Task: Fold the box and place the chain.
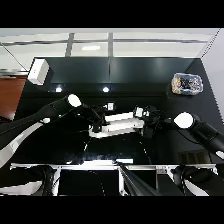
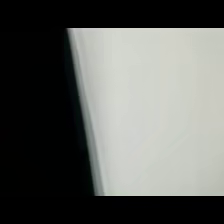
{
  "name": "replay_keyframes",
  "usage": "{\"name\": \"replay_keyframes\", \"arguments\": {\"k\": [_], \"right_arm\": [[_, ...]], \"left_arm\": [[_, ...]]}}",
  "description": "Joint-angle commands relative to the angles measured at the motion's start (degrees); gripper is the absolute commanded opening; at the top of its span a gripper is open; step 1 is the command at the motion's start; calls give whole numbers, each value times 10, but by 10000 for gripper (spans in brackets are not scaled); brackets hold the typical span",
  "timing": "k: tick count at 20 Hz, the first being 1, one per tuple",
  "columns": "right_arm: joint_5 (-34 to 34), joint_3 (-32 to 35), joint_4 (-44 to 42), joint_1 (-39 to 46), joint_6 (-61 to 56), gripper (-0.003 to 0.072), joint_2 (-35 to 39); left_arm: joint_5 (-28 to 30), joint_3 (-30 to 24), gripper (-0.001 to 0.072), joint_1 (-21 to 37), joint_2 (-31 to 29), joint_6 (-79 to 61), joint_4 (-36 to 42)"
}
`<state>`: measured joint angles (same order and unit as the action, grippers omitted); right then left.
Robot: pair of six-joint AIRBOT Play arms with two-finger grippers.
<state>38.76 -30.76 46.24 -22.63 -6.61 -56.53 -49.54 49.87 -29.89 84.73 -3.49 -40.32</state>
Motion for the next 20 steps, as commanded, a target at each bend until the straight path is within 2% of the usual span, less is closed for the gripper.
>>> {"name": "replay_keyframes", "arguments": {"k": [1, 5, 9, 13, 20], "right_arm": [[-15, -1, 17, 13, 0, 678, 0], [50, 0, -31, 14, 23, 679, -1], [44, 4, -51, 14, 29, 679, -12], [48, 4, -106, 14, 86, 679, -37], [60, 43, -85, 14, 107, 678, -45]], "left_arm": [[0, 7, 29, 0, 0, -2, 0], [0, 7, 29, 0, 0, -12, -2], [0, 7, 29, -1, 0, -13, -2], [-5, 7, 29, -1, 0, -13, -14], [-3, 7, 29, -1, 0, -12, -14]]}}
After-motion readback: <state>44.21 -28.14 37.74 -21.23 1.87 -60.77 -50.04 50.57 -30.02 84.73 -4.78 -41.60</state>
